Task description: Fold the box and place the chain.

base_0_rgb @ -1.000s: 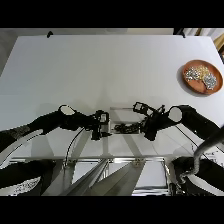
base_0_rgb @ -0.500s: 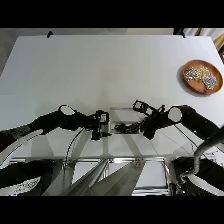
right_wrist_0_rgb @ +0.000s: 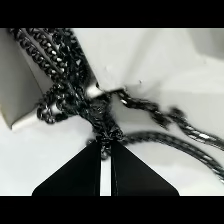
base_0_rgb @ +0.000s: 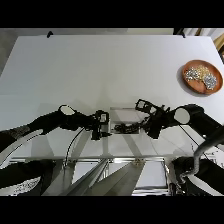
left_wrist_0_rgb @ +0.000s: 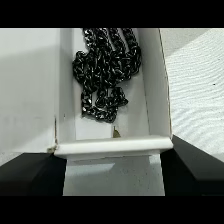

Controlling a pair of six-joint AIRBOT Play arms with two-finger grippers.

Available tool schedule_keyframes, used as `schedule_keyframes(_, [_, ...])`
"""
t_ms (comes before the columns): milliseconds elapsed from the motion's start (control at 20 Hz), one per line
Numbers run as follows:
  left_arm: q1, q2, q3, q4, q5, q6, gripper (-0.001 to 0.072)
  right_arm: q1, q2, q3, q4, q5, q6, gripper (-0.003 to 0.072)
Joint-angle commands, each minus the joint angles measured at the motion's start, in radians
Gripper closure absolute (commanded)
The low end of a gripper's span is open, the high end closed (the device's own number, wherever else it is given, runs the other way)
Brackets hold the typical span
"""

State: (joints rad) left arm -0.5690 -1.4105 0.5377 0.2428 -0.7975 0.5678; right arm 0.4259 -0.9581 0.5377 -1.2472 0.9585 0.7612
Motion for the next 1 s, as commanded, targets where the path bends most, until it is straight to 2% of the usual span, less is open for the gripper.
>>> schedule_keyframes(0, [0.000,0.001,0.000,0.000,0.000,0.000,0.0556,0.000,0.112,0.041,-0.046,0.102,0.031,0.0672])
schedule_keyframes(300, [0.000,0.001,0.000,0.000,0.000,0.000,0.0556,0.000,0.266,0.184,0.023,0.171,0.053,0.0672])
schedule_keyframes(550, [0.000,0.001,0.000,0.000,0.000,0.000,0.0556,0.000,0.304,0.328,0.151,0.166,0.049,0.0672])
schedule_keyframes(750, [0.000,0.001,0.000,0.000,0.000,0.000,0.0556,0.001,0.303,0.346,0.284,0.102,0.041,0.0672])
schedule_keyframes(950, [0.000,0.001,0.000,0.000,0.000,0.000,0.0556,0.006,0.272,0.346,0.354,0.097,0.040,0.0672])
